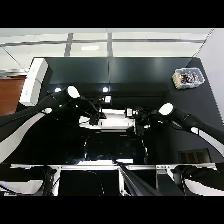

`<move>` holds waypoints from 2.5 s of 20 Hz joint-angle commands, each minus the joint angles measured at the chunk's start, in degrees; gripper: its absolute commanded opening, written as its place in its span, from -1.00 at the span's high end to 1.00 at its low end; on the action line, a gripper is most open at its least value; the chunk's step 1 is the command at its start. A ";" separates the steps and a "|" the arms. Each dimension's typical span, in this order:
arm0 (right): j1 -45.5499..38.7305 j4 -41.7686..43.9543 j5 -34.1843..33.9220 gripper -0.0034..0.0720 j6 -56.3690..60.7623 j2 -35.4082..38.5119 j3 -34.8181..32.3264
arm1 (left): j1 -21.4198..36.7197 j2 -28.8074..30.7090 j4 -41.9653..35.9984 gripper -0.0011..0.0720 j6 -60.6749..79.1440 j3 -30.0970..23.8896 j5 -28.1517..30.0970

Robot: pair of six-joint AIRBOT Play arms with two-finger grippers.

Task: Fold the box and place the chain.

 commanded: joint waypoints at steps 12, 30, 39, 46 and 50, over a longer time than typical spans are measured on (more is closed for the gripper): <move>0.04 -0.09 -0.15 -0.34 -0.04 -0.04 -0.04 | 4.33 14.49 25.05 -0.78 -28.96 2.32 -9.49; 0.04 -0.09 -0.22 0.39 -0.04 -0.04 -0.04 | 1.38 16.90 -16.74 0.90 -23.58 -9.16 9.88; 0.04 -0.09 -0.24 0.39 -0.02 -0.04 -0.04 | 0.68 7.48 -15.23 0.90 -24.04 -9.07 15.43; 0.04 -0.09 -0.26 0.39 -0.02 -0.04 -0.04 | 1.66 7.58 -6.25 0.90 -22.97 -3.02 8.02; 0.04 -0.09 -0.26 0.39 -0.04 -0.04 -0.04 | 7.19 13.27 1.36 0.91 -26.88 3.65 -1.49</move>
